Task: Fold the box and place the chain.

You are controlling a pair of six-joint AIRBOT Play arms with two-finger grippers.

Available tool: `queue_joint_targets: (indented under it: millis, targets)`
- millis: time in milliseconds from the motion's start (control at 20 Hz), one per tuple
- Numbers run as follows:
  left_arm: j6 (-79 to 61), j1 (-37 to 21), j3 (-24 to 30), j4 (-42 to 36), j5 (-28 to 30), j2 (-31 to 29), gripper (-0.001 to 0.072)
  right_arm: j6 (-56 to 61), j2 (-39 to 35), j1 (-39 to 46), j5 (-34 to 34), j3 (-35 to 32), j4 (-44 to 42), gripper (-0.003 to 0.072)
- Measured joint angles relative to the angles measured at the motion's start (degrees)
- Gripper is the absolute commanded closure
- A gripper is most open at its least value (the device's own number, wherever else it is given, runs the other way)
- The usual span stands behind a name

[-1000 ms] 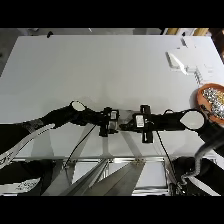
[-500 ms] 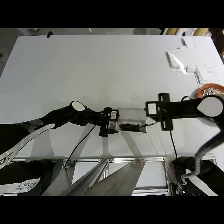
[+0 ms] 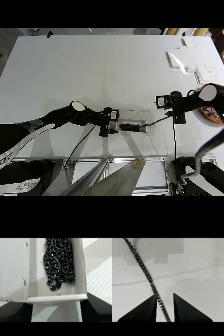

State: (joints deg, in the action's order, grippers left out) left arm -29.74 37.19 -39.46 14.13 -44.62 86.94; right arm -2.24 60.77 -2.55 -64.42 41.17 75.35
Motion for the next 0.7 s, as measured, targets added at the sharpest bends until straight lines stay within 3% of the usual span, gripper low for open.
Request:
queue_joint_targets:
  millis: [550, 700]
  targets:
    - [-0.02, 0.00, -0.02, 0.00, 0.00, 0.00, 0.0388, -5.33, 7.58, 0.42, 6.93, -3.67, 2.32, 0.0465]
    - [-0.02, 0.00, -0.02, 0.00, 0.00, 0.00, 0.0388, -5.68, 8.83, 0.44, 7.69, -3.87, 2.40, 0.0507]
